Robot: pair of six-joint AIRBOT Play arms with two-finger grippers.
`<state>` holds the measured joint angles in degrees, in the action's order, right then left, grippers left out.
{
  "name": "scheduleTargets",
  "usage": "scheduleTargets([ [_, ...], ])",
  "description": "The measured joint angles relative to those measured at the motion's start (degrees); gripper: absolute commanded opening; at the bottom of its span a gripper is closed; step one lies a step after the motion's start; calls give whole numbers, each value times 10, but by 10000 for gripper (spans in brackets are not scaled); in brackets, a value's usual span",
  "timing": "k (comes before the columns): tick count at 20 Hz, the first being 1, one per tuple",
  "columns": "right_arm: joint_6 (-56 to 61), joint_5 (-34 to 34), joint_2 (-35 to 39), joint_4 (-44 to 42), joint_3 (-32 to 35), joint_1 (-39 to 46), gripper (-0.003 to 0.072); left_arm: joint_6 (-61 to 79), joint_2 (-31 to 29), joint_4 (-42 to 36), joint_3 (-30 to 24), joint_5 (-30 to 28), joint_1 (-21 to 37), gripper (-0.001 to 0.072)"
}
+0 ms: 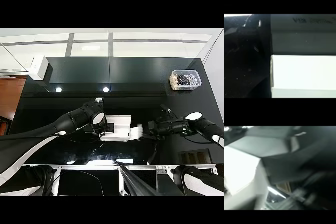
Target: Fold the box and place the chain.
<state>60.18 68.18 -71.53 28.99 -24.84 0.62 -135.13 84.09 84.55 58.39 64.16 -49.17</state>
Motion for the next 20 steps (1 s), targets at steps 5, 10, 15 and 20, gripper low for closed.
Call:
scheduleTargets([
  [5,-41,57,-4,-31,-28,-33,623,0,0,0,0,2,0,32],
  [10,16,11,-5,4,-71,-127,520,1,0,0,0,4,0,32],
  [15,167,-64,-5,102,-132,-231,520,1,0,0,0,6,0,33],
  [20,324,-102,-5,222,-181,-311,475,1,0,1,0,7,0,32],
])
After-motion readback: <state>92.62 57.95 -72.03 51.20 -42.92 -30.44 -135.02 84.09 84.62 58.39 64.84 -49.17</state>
